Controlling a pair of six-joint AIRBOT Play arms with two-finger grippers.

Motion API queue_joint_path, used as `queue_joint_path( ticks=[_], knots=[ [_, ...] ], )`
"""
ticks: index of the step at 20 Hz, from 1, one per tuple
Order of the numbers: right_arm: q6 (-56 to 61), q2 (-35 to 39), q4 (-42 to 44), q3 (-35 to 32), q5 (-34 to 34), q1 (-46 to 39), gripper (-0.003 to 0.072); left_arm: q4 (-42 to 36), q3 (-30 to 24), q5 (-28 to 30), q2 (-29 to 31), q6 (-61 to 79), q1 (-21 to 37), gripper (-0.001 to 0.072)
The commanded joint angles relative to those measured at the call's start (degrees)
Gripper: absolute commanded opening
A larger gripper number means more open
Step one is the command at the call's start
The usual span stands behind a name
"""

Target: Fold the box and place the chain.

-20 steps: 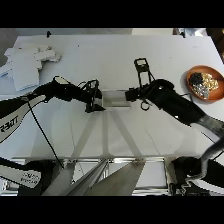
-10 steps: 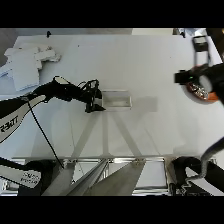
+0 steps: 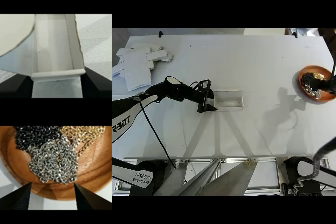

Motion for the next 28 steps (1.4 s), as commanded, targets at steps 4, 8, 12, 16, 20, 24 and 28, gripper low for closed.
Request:
queue_joint_path(
  ticks=[4, 8, 12, 16, 20, 24, 28],
  knots=[
    [6.3, -10.4, 0.6, 0.0, -7.5, -2.0, 0.0587, 0.0, 0.1, 0.0, 0.0, 0.0, 0.0, 0.0280],
    [9.1, -12.7, 0.0, 0.0, -8.6, -1.9, 0.0513, 0.0, 0.0, 0.0, 0.0, 0.0, 0.0, 0.0280],
    [9.2, -12.8, -1.9, 0.0, -8.0, -0.7, 0.0074, 0.0, 0.1, 0.0, 0.0, 0.0, 0.0, 0.0280],
    [9.0, -11.0, -4.2, 0.0, -4.8, 1.4, 0.0009, 0.0, 0.0, 0.0, 0.0, 0.0, 0.0, 0.0280],
    [8.9, -3.5, -5.6, 0.0, -3.4, 3.6, 0.0008, 0.0, 0.1, 0.0, 0.0, 0.0, 0.0, 0.0280],
    [7.2, 5.0, -5.5, 0.0, 0.2, 4.3, 0.0008, 0.0, 0.1, 0.0, 0.0, 0.0, 0.0, 0.0280],
    [1.4, 11.3, -4.6, 0.0, 10.8, 4.9, 0.0008, 0.0, 0.1, 0.0, 0.0, 0.0, 0.0, 0.0280]
  ],
)
